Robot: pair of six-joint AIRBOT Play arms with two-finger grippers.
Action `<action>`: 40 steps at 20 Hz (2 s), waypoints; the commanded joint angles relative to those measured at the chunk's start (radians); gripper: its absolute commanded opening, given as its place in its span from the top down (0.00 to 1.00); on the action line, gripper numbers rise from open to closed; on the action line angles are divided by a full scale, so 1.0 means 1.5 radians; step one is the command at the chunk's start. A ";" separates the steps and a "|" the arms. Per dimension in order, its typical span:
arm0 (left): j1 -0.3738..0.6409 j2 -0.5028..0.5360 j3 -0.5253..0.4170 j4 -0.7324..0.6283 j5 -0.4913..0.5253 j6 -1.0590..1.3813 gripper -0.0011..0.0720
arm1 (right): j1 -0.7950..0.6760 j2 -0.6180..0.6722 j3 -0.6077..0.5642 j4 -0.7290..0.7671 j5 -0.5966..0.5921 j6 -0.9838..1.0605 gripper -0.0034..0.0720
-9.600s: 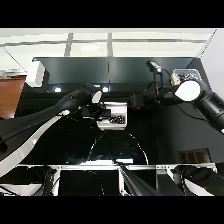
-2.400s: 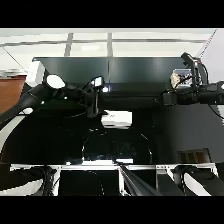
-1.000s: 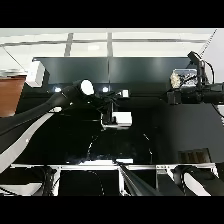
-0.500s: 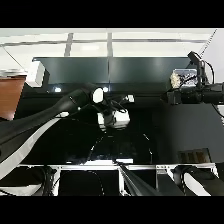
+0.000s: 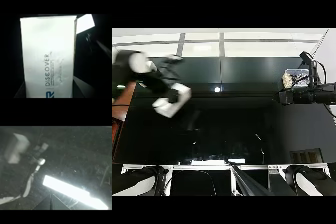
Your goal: Fold the box and place the chain.
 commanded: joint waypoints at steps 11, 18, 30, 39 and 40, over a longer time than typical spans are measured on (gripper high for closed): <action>0.376 -0.135 -0.018 -0.090 0.253 0.137 0.50 | 0.000 0.000 0.000 -0.001 -0.031 0.000 0.93; 0.371 -0.259 0.107 -0.202 0.193 0.188 0.50 | 0.000 -0.003 0.000 -0.001 -0.068 0.000 0.93; 0.334 -0.274 0.346 -0.207 0.146 0.104 0.01 | 0.024 -0.003 0.000 -0.002 -0.105 0.000 0.93; 0.054 -0.120 0.225 -0.217 0.112 -0.004 0.95 | 0.121 -0.058 -0.094 -0.130 -0.391 0.000 0.93; 0.023 -0.085 0.156 -0.199 0.160 -0.004 0.95 | 0.117 -0.061 -0.100 -0.152 -0.390 0.000 0.93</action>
